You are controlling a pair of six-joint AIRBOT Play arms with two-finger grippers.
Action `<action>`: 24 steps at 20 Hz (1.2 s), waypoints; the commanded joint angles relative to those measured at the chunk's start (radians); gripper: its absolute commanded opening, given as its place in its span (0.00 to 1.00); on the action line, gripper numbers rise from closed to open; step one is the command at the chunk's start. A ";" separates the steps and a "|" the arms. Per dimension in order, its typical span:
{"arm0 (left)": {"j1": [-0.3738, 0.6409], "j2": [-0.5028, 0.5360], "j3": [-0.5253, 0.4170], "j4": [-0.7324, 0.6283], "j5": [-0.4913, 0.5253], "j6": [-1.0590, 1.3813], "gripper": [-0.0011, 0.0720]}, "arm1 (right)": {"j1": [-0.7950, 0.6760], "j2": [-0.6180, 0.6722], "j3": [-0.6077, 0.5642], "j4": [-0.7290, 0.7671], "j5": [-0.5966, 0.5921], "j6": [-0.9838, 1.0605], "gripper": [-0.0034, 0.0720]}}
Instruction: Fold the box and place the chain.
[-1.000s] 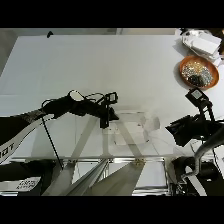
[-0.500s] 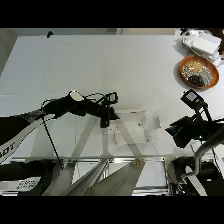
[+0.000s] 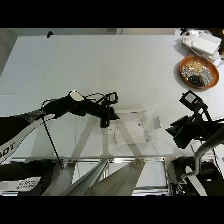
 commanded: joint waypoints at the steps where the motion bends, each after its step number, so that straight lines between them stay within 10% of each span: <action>1: 0.001 0.003 0.000 0.001 0.008 -0.022 0.02 | 0.000 -0.001 -0.001 -0.010 0.001 -0.010 0.43; 24: 0.000 0.002 0.055 0.101 -0.009 -0.054 0.03 | 0.008 -0.097 -0.003 0.047 -0.012 -0.329 0.43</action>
